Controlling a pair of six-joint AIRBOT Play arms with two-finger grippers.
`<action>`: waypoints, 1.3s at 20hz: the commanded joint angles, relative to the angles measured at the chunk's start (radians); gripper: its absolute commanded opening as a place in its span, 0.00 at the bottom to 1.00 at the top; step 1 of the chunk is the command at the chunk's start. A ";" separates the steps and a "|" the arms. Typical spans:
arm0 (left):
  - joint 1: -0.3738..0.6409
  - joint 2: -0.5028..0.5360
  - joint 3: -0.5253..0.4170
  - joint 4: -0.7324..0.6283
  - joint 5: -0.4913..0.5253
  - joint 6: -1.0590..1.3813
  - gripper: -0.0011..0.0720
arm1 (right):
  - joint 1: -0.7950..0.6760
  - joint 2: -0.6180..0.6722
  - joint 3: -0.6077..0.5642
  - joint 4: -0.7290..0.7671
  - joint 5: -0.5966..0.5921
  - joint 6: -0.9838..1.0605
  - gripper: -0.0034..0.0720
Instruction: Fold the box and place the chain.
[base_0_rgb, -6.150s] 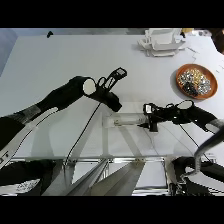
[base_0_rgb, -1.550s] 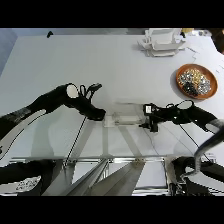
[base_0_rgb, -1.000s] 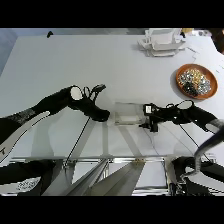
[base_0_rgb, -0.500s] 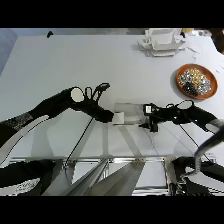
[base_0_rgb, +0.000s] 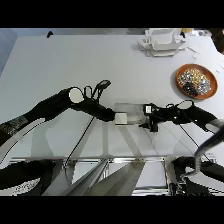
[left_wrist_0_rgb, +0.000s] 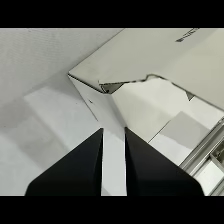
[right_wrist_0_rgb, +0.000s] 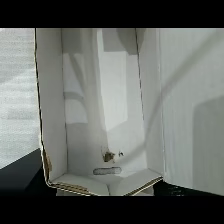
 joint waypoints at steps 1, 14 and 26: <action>-0.010 0.005 0.000 0.001 0.009 -0.028 0.23 | 0.000 0.000 0.000 0.000 0.000 0.000 0.49; -0.082 -0.027 0.035 0.164 0.050 -0.345 0.49 | 0.000 0.000 0.000 0.000 0.000 0.000 0.49; -0.175 -0.097 0.169 0.473 -0.001 -0.779 0.48 | 0.000 0.000 0.000 0.000 0.000 0.000 0.49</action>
